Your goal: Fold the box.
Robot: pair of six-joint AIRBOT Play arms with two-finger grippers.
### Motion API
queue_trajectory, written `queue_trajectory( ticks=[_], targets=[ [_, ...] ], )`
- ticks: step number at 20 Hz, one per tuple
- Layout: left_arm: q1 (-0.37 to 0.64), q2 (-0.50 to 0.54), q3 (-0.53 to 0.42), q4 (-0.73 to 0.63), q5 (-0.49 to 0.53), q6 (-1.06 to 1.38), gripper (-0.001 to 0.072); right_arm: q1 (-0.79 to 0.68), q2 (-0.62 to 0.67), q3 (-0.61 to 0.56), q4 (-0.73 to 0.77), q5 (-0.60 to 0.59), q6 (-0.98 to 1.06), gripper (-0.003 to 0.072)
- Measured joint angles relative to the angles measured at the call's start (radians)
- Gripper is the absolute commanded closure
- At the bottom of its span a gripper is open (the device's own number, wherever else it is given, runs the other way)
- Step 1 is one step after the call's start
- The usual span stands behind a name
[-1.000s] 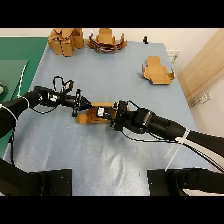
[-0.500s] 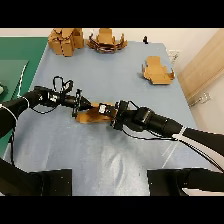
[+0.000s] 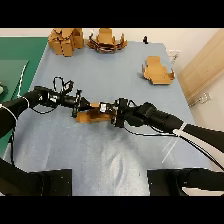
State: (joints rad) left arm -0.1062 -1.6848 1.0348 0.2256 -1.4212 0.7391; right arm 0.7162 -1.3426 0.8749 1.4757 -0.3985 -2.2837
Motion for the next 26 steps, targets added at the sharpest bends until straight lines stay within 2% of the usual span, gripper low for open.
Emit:
queue_trajectory(
  ticks=[5,16,26],
  targets=[
    [0.002,0.0,0.0,0.005,0.008,0.0,0.0698,-0.016,-0.064,0.062,0.216,-0.071,-0.214,-0.0004],
    [0.001,0.0,0.0,-0.002,0.03,0.0,0.0698,-0.078,-0.13,0.109,0.512,-0.187,-0.468,-0.0003],
    [-0.001,0.0,0.008,-0.009,0.074,0.002,0.0698,-0.129,-0.156,0.111,0.61,-0.234,-0.554,-0.0003]
  ],
)
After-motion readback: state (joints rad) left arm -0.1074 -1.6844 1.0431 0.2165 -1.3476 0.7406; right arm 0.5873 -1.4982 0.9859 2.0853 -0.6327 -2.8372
